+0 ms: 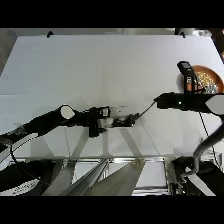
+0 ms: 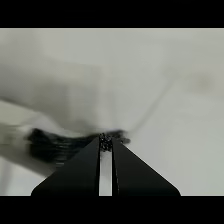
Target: Fold the box and place the chain.
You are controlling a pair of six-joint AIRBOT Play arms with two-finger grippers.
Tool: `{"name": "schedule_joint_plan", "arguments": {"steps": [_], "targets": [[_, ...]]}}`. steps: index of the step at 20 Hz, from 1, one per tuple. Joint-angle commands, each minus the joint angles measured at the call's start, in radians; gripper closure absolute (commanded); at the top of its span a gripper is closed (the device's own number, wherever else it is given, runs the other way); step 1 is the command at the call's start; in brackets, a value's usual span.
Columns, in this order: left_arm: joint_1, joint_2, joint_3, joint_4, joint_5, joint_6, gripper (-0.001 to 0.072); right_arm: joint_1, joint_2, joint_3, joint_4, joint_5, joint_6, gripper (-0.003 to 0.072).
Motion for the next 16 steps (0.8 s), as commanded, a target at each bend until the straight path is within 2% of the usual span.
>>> {"name": "schedule_joint_plan", "arguments": {"steps": [1, 4, 10, 12, 16], "targets": [[0.000, 0.000, -0.001, 0.000, 0.000, 0.000, 0.0502, 0.001, 0.113, 0.001, 0.368, 0.039, -0.142, 0.0667], [0.000, 0.000, -0.001, 0.000, 0.000, 0.000, 0.0502, 0.001, 0.122, 0.001, 0.550, 0.070, -0.211, 0.0667], [0.000, 0.000, -0.001, 0.000, 0.000, 0.000, 0.0502, 0.001, 0.121, -0.002, 0.575, 0.095, -0.220, 0.0670], [0.000, 0.000, -0.001, 0.000, 0.000, 0.000, 0.0502, 0.003, 0.109, -0.002, 0.637, 0.114, -0.266, 0.0671], [0.000, 0.000, -0.001, 0.000, 0.000, 0.000, 0.0502, 0.091, 0.032, -0.002, 0.694, 0.097, -0.343, 0.0671]]}}
